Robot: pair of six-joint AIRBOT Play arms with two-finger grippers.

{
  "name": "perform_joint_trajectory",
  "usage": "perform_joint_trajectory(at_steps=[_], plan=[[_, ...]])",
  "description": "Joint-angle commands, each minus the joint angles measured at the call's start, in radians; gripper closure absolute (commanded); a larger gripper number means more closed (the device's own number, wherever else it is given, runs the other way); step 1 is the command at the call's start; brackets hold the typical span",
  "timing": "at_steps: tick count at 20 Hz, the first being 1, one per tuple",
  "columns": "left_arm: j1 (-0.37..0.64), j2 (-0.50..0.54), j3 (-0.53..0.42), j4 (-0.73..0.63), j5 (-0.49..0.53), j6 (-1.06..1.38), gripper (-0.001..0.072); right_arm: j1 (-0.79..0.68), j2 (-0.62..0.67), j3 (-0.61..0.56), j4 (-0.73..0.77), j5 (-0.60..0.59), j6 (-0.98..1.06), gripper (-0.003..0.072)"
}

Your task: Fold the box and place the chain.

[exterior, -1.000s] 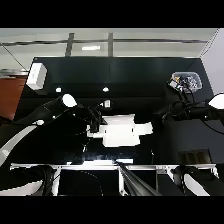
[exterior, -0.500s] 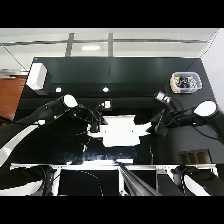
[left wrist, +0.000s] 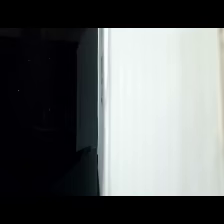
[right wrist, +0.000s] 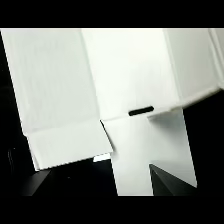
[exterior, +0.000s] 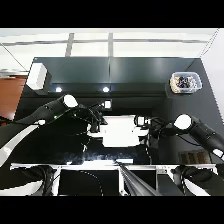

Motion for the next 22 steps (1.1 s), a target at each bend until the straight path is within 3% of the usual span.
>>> perform_joint_trajectory(at_steps=[1, 11, 16, 22], plan=[[0.000, 0.000, -0.001, 0.000, 0.001, 0.000, 0.0683, 0.071, -0.008, -0.007, -0.001, -0.049, -0.040, -0.0023], [0.000, 0.000, -0.001, 0.000, 0.000, 0.000, 0.0683, 0.122, -0.008, -0.009, 0.069, -0.040, -0.079, -0.0024], [0.000, 0.000, -0.001, 0.000, 0.000, 0.000, 0.0683, 0.141, 0.000, -0.034, 0.298, -0.139, -0.076, -0.0023], [0.000, 0.000, -0.001, 0.000, -0.002, 0.000, 0.0683, 0.088, 0.044, 0.006, 0.197, -0.169, -0.077, -0.0023]])
